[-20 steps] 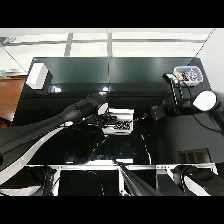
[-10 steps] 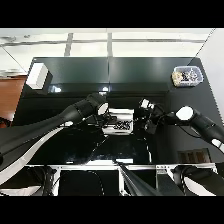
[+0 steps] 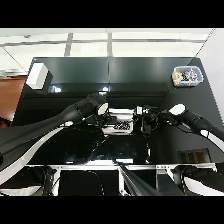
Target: Fold the box and place the chain.
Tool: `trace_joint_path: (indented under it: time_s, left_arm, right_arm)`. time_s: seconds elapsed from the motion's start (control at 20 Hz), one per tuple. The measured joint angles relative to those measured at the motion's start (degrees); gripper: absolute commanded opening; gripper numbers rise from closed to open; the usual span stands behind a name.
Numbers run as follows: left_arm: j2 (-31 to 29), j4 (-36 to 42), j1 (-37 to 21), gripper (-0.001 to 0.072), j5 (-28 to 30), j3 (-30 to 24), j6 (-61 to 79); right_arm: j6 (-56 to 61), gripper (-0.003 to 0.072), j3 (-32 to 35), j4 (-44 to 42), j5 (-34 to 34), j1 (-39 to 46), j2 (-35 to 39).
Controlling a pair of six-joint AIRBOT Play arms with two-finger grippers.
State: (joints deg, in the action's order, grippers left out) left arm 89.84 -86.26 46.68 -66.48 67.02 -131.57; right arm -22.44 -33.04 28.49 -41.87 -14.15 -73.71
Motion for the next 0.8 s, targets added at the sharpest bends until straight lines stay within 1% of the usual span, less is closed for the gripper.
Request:
trace_joint_path:
  time_s: [0.05, 0.1, 0.2, 0.25, 0.3, 0.35, 0.45, 0.5, 0.65, 0.8]
  left_arm:
    - [0.02, 0.00, 0.00, 0.0031, 0.00, 0.00, -0.02]
    - [0.00, 0.00, 0.00, 0.0031, -0.02, 0.00, -0.02]
    - [0.02, 0.00, 0.00, 0.0031, -0.02, 0.00, -0.02]
    - [0.00, 0.00, 0.00, 0.0031, -0.04, 0.00, -0.04]
    - [0.00, 0.00, 0.00, 0.0031, -0.02, 0.00, -0.04]
    - [0.00, 0.00, 0.00, 0.0031, -0.02, 0.00, -0.04]
    - [0.02, 0.00, 0.00, 0.0031, -0.02, 0.00, -0.04]
    - [0.02, 0.00, 0.00, 0.0031, -0.04, 0.00, -0.04]
    - [0.00, 0.00, 0.00, 0.0031, -0.04, 0.00, -0.04]
    - [0.02, 0.00, 0.00, 0.0031, -0.04, 0.00, -0.04]
  right_arm:
    - [0.07, 0.0576, -0.35, 0.02, 0.00, -0.04, -0.37]
    - [0.81, 0.0545, -0.57, 0.48, 0.22, -0.24, -0.70]
    - [2.99, 0.0544, -0.87, 2.49, 0.39, -0.92, -1.09]
    - [3.78, 0.0510, -0.96, 3.06, 0.52, -1.20, -1.22]
    - [4.98, 0.0206, -1.03, 3.69, 0.85, -1.44, -1.38]
    - [5.99, 0.0069, -1.07, 4.22, 1.11, -1.55, -1.46]
    - [7.41, 0.0051, -1.14, 4.92, 1.97, -1.57, -1.44]
    - [8.28, 0.0010, -1.14, 5.60, 2.08, -1.46, -1.09]
    - [14.40, 0.0009, -1.07, 10.38, 2.58, -0.76, 1.77]
    - [26.77, 0.0009, -1.20, 16.22, 1.33, 0.46, 7.78]
